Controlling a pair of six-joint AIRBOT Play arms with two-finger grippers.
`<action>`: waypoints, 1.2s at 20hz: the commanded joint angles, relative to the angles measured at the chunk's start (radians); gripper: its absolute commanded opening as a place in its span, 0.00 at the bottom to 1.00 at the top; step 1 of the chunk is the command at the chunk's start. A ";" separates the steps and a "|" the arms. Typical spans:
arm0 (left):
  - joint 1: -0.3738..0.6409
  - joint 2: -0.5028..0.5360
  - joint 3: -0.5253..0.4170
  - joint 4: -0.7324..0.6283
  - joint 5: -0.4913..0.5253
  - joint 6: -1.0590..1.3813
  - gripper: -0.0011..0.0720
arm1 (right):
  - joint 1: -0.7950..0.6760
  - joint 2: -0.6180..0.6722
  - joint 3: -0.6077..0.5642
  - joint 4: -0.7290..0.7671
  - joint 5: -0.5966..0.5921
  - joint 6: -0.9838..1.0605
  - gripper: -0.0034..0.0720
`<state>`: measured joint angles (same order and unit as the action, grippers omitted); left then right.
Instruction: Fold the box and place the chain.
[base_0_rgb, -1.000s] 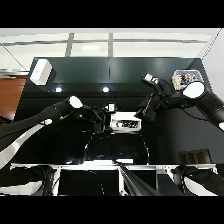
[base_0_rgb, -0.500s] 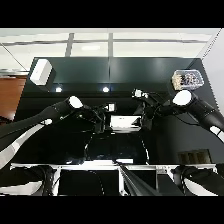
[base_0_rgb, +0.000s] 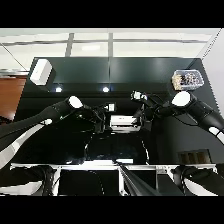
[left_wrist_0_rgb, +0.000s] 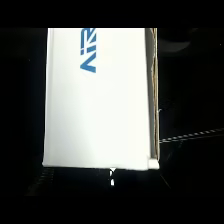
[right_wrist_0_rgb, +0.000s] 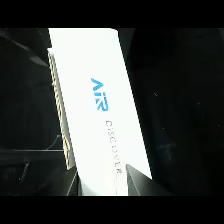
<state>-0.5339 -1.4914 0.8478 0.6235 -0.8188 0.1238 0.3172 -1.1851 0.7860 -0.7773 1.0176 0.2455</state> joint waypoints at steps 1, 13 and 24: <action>0.000 -0.001 0.000 0.000 -0.002 0.000 0.56 | 0.001 0.000 0.000 0.002 0.018 0.008 0.46; 0.000 -0.001 0.000 0.000 -0.002 0.000 0.56 | 0.001 0.000 -0.001 -0.021 0.022 0.032 0.56; 0.000 -0.001 0.000 0.000 -0.002 0.000 0.56 | 0.003 -0.002 -0.045 -0.021 -0.018 0.035 0.55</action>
<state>-0.5339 -1.4914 0.8478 0.6239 -0.8211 0.1242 0.3195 -1.1866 0.7559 -0.7929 1.0142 0.2790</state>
